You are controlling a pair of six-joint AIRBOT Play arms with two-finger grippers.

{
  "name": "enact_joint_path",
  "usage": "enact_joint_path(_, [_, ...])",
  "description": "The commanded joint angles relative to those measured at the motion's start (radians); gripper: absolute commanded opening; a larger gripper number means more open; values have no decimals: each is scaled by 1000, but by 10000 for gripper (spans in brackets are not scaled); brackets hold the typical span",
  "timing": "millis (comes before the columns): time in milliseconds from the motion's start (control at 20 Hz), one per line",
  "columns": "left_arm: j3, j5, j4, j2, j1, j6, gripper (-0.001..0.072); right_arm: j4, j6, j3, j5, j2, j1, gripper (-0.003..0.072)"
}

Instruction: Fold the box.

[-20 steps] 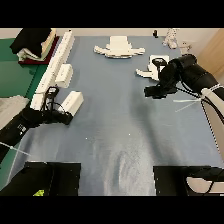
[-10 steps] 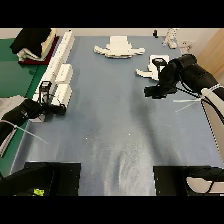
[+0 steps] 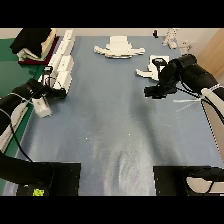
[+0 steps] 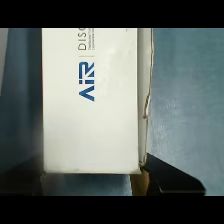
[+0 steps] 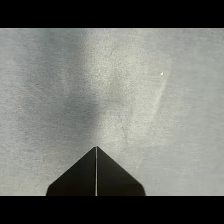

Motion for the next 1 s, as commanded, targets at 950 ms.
enact_joint_path(950, [185, -58, -5, -161, -13, -5, 599, 0, 0, 1, 0, -1, 0, 8])
